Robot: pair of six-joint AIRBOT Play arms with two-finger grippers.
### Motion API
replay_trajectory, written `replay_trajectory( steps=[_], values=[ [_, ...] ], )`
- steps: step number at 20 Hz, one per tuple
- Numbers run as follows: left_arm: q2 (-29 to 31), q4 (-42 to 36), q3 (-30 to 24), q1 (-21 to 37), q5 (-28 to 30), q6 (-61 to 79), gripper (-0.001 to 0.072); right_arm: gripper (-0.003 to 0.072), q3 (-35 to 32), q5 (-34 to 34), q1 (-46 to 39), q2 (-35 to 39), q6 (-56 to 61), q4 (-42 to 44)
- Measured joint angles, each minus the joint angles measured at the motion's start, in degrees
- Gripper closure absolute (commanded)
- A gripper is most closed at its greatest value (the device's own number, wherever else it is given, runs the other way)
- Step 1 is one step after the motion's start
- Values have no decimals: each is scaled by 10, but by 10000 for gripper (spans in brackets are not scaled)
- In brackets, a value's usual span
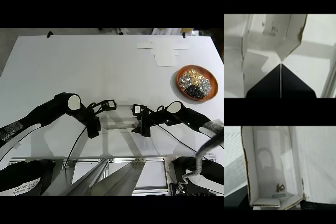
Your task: Fold the box and place the chain.
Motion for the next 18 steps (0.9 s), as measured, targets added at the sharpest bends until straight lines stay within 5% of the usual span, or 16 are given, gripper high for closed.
replay_trajectory(
  steps=[1,4,6,8,10,18],
  values=[
    [0,-4,-3,2,0,20,609,390,0,0,0,0,0,0],
    [0,-4,-9,6,14,76,349,390,0,0,0,0,0,0],
    [0,-3,-11,7,29,106,289,390,0,0,0,0,1,0],
    [0,-3,-12,7,44,131,283,390,0,0,0,0,1,0],
    [0,-3,-13,7,50,154,191,390,0,0,0,0,1,0],
    [0,-2,-13,7,70,243,194,390,0,0,0,0,1,0]
  ],
)
